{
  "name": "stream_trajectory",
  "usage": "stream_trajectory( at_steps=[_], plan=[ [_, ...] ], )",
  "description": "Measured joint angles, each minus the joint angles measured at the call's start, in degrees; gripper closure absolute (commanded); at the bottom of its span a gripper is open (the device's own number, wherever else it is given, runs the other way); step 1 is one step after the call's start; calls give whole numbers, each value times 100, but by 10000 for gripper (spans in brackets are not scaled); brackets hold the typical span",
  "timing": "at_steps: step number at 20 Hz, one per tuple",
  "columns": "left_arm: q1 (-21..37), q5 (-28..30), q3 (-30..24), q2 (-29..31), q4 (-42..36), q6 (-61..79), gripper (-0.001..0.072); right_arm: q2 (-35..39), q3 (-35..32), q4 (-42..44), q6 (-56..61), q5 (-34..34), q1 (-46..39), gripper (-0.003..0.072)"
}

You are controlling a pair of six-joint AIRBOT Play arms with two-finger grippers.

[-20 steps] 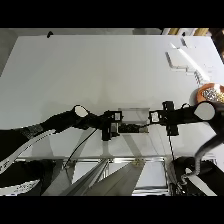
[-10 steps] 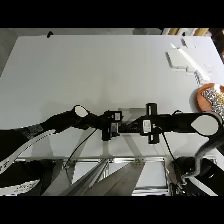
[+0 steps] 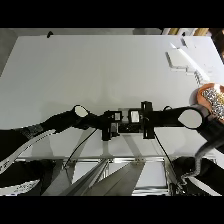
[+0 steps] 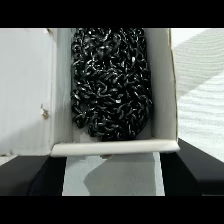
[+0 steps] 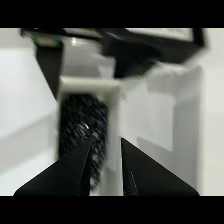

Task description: Fold the box and place the chain.

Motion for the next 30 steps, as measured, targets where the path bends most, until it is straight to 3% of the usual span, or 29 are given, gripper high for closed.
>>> stream_trajectory(
  at_steps=[1,2,3,7,14,16,20,27,30],
  plan=[
    [0,0,0,0,-2,0,542,-26,227,-146,138,192,-105,528],
    [0,0,0,0,-2,0,542,-50,446,-245,282,339,-216,623],
    [0,0,0,0,-2,0,542,-92,678,-326,459,452,-345,672],
    [0,0,0,0,-2,0,542,-407,1270,-466,1161,492,-798,672],
    [0,0,0,0,-2,0,542,-1534,1486,-476,1755,719,-789,671],
    [0,0,0,0,-2,0,542,-1635,1493,-474,1786,918,-739,617],
    [0,0,0,0,-2,2,542,-1467,1311,-442,1797,1239,-673,586],
    [0,0,0,0,-2,2,542,-664,553,-420,1276,1204,-120,584],
    [0,0,0,0,-2,2,542,-540,413,-428,1158,1080,28,494]
  ],
)
